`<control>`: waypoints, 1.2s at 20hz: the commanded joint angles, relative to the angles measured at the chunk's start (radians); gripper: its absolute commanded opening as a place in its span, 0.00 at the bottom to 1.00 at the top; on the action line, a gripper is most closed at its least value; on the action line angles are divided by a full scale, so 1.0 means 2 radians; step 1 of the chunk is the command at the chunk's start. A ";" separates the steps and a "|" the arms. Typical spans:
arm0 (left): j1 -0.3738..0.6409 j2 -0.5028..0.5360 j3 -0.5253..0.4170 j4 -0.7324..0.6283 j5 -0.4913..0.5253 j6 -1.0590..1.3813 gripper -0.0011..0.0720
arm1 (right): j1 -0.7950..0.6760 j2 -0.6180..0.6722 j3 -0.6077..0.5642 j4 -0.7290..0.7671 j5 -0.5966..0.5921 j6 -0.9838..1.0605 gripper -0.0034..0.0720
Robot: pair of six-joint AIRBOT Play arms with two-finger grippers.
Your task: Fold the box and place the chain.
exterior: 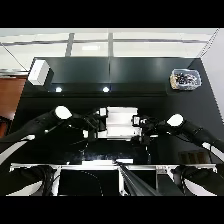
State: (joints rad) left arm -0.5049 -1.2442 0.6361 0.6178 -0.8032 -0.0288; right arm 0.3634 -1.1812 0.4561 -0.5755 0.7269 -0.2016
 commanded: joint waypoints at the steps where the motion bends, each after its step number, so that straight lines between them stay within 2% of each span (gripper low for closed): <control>1: 0.068 0.041 0.000 0.032 -0.037 -0.066 0.04 | 0.000 0.000 0.000 -0.001 0.001 0.000 0.67; 5: 0.178 0.055 -0.002 0.035 -0.119 -0.238 0.04 | 0.000 0.000 0.000 -0.001 0.001 0.000 0.67; 7: 0.217 0.054 -0.010 0.062 -0.144 -0.320 0.04 | 0.000 0.000 0.000 -0.001 0.001 0.000 0.67; 11: 0.271 0.047 -0.046 0.125 -0.137 -0.633 0.04 | 0.000 0.000 0.000 -0.001 0.001 0.000 0.67; 12: 0.282 0.039 -0.054 0.138 -0.136 -0.664 0.04 | 0.000 0.000 0.000 -0.001 0.001 0.000 0.67; 17: 0.289 -0.013 -0.076 0.092 -0.145 -0.664 0.04 | 0.000 0.000 0.000 -0.001 0.001 0.000 0.67; 21: 0.278 -0.014 -0.089 0.090 -0.138 -0.660 0.04 | 0.000 0.000 0.000 -0.001 0.001 0.000 0.67; 24: 0.271 -0.015 -0.100 0.023 -0.134 -0.604 0.04 | 0.000 0.000 0.000 -0.001 0.001 0.000 0.67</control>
State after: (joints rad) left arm 0.0467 -1.2682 0.4568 0.7544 -1.0912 -1.3022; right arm 0.3634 -1.1812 0.4561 -0.5766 0.7280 -0.2028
